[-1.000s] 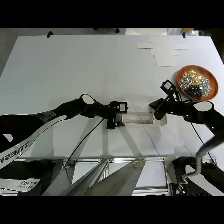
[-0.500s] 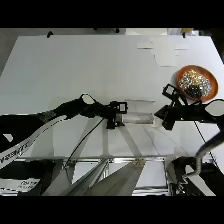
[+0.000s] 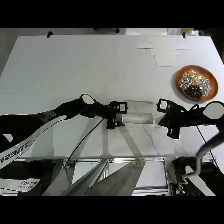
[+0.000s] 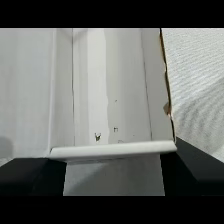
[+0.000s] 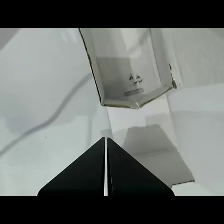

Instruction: Fold the box and place the chain.

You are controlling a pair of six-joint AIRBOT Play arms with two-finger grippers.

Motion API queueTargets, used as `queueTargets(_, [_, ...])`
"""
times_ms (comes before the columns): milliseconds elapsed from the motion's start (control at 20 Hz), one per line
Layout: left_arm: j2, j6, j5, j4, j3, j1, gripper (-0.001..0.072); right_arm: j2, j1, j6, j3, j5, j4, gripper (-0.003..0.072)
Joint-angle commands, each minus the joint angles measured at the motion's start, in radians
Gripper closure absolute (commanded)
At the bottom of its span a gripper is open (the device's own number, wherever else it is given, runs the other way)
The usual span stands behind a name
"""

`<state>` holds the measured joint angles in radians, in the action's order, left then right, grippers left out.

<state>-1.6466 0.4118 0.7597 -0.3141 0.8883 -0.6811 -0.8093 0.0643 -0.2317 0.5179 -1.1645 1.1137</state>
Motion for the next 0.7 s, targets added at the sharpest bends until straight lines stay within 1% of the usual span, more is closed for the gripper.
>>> queueTargets(0, [0.000,0.000,0.000,0.000,0.000,0.000,0.0503,0.001,0.061,-0.007,0.001,0.032,0.043,0.0663])
queueTargets(200, [0.000,0.000,0.000,0.000,0.000,0.000,0.0503,0.001,0.066,-0.007,0.001,0.031,0.207,0.0664])
queueTargets(300, [0.000,0.000,0.000,0.000,0.000,0.000,0.0503,0.001,0.066,-0.006,-0.003,0.039,0.208,0.0663])
queueTargets(350, [0.000,0.000,0.000,0.000,0.000,0.000,0.0503,0.001,0.066,-0.002,-0.011,0.070,0.193,0.0628])
queueTargets(450, [0.000,0.000,0.000,0.000,0.000,0.000,0.0503,0.001,0.066,-0.002,-0.042,0.167,0.188,0.0347])
queueTargets(550, [0.000,0.000,0.000,0.000,0.000,0.000,0.0503,0.001,0.066,0.038,-0.066,0.248,0.186,0.0346])
queueTargets(600, [0.000,0.000,0.000,0.000,0.000,0.000,0.0503,-0.001,0.067,0.087,-0.066,0.274,0.156,0.0347])
queueTargets(650, [0.000,0.000,0.000,0.000,0.000,0.000,0.0503,-0.006,0.067,0.146,-0.066,0.309,0.093,0.0347])
